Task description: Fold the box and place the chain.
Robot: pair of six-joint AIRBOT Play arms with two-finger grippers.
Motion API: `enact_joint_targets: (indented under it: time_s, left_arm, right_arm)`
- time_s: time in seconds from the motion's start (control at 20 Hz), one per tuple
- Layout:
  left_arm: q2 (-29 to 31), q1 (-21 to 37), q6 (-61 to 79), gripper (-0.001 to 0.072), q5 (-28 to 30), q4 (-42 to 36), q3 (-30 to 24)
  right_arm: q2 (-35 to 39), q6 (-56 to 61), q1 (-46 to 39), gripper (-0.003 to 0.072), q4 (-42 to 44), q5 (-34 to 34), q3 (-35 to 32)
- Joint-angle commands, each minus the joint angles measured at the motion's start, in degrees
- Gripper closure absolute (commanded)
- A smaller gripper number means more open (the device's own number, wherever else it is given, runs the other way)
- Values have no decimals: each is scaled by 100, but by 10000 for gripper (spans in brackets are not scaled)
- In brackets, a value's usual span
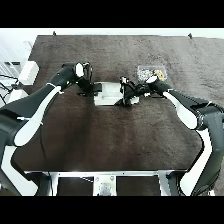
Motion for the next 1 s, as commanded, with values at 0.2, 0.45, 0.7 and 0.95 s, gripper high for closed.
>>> enact_joint_targets:
  time_s: [0.2,0.45,0.7,0.95]
  left_arm:
    - [-323,-186,-299,422,-577,658,463]
    - [-778,-321,-297,422,-1010,833,1115]
    - [-940,-352,-291,433,-1078,890,1235]
    - [-940,-352,-306,470,-1075,997,1235]
  right_arm:
    - [-2,0,2,190,0,0,0]
    - [-2,0,2,190,0,2,0]
    - [-2,0,2,189,0,0,0]
    - [-2,0,2,189,0,0,0]
